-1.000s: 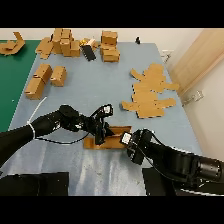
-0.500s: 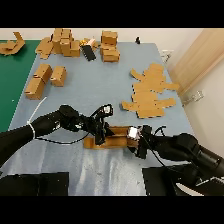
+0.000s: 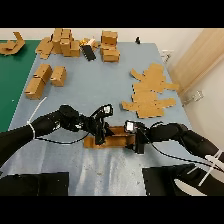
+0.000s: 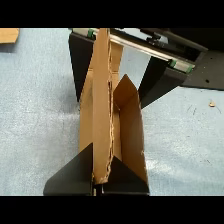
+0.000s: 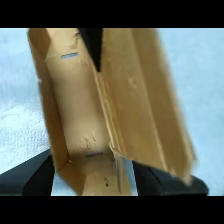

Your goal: Fold the box.

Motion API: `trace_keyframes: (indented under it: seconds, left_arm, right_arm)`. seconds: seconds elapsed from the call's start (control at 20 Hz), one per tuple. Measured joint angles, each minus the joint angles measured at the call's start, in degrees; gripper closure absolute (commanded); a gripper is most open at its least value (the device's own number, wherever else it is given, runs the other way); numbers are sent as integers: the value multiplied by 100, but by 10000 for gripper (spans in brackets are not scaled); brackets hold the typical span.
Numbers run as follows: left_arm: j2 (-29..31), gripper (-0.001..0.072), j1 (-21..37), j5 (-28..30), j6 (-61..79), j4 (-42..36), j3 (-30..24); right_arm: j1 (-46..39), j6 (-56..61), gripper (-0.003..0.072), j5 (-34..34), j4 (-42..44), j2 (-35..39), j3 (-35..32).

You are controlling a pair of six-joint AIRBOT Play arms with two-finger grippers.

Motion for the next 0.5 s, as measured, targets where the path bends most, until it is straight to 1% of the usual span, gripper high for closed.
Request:
trace_keyframes:
  seconds: [0.2,0.5]
  left_arm:
    - [0,696,0,0,0,-2,0]
    - [0,696,0,0,0,-2,0]
  right_arm:
    - [-66,-369,-24,-96,85,-424,111]
    - [-79,-483,-24,151,111,-595,151]
